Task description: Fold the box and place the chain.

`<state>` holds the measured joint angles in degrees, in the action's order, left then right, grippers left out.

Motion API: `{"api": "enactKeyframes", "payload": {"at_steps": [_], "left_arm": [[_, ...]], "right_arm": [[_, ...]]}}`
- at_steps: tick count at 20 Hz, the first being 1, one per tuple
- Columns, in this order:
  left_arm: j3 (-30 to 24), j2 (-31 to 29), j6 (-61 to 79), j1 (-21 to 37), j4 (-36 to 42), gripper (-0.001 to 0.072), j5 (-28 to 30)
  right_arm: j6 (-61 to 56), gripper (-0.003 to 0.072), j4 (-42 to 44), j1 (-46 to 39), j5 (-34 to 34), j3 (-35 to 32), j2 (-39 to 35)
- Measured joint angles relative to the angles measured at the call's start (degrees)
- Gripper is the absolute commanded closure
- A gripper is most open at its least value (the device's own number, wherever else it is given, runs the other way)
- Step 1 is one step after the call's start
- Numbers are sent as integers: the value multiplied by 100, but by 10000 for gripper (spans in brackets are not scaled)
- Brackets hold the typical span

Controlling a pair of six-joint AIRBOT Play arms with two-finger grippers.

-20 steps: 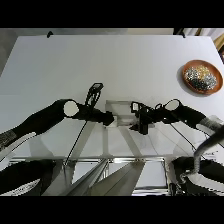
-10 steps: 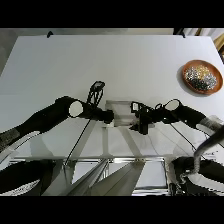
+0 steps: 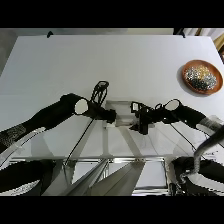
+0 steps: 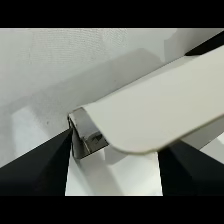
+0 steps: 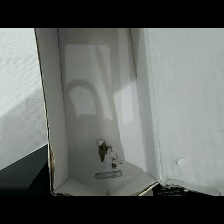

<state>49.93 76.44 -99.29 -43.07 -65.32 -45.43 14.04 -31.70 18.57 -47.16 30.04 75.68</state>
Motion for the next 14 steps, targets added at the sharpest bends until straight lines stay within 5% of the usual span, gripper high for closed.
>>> {"api": "enactKeyframes", "payload": {"at_steps": [14], "left_arm": [[17, -306, -247, 269, -249, 145, -981]], "right_arm": [[-7, 285, 0, 0, -4, 0, 0]]}}
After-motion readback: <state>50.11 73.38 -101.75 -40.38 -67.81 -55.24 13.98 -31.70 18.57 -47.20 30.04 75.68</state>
